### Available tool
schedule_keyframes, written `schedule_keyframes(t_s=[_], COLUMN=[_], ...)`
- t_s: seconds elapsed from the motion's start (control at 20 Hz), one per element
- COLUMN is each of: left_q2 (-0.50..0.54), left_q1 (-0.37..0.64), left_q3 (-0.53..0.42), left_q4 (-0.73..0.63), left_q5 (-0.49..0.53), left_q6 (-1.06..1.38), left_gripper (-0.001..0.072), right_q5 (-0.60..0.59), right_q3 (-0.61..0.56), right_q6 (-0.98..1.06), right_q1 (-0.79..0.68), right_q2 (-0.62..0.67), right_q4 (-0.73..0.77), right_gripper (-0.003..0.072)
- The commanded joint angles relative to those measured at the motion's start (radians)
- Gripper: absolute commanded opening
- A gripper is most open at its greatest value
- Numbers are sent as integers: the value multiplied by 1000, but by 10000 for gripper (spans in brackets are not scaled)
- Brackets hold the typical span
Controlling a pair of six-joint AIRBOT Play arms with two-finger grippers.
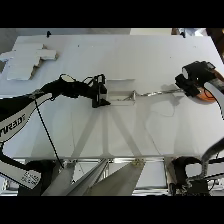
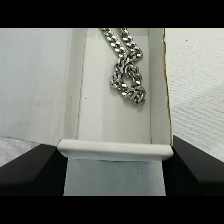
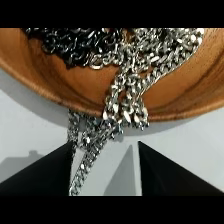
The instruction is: Fold the box and place the chain.
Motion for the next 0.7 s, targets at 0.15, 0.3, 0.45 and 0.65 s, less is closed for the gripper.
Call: schedule_keyframes(t_s=[0.15, 0.3, 0.45, 0.65], left_q2=[0, 0, 0, 0], left_q1=[0, 0, 0, 0], left_q3=[0, 0, 0, 0], left_q4=[0, 0, 0, 0], left_q5=[0, 0, 0, 0], left_q6=[0, 0, 0, 0], left_gripper=[501, 501, 501, 501], right_q5=[-25, 7, 5, -6], right_q3=[0, 0, 0, 0], right_q6=[9, -69, -182, -324], right_q1=[-8, 2, 32, 90], right_q2=[-15, -8, 27, 111], right_q4=[-40, -24, -20, -13], right_gripper=[32, 10, 10, 10])
